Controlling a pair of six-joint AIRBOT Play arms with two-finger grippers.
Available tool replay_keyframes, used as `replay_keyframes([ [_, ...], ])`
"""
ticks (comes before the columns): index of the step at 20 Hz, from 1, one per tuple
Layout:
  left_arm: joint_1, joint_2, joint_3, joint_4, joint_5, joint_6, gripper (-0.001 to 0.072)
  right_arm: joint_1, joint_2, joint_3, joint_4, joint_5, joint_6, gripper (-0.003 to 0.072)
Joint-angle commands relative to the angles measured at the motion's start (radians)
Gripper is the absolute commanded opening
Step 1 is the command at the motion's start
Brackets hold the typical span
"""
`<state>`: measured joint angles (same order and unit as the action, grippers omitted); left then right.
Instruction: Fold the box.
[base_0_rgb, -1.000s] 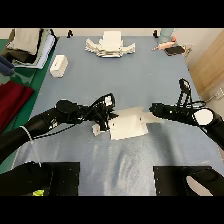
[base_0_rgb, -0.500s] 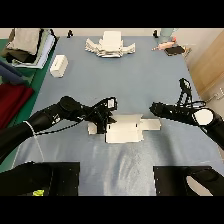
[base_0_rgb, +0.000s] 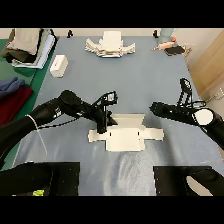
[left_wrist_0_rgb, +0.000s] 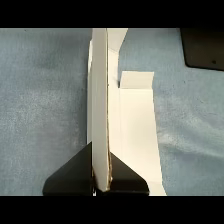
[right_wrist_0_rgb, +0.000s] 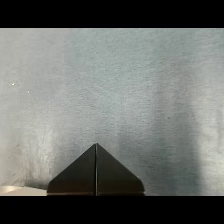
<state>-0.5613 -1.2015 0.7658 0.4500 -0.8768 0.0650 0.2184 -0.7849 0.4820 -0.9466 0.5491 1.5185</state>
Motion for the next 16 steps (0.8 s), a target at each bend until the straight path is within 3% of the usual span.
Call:
replay_keyframes([
  [1, 0.008, -0.027, 0.033, -0.017, -0.02, -0.022, 0.0014, 0.0, 0.001, 0.001, 0.0, 0.0, 0.0, 0.0003],
  [8, -0.005, -0.033, 0.018, -0.02, 0.044, -0.024, 0.0012, 0.0, 0.001, 0.001, 0.0, 0.003, -0.011, 0.0003],
  [11, -0.063, 0.03, -0.043, -0.02, 0.175, 0.068, 0.0012, 0.0, 0.001, 0.001, 0.0, 0.006, -0.011, 0.0003],
  [16, -0.142, 0.092, -0.152, -0.027, 0.261, 0.13, 0.0013, 0.0, 0.001, 0.001, 0.0, 0.007, -0.011, 0.0003],
])
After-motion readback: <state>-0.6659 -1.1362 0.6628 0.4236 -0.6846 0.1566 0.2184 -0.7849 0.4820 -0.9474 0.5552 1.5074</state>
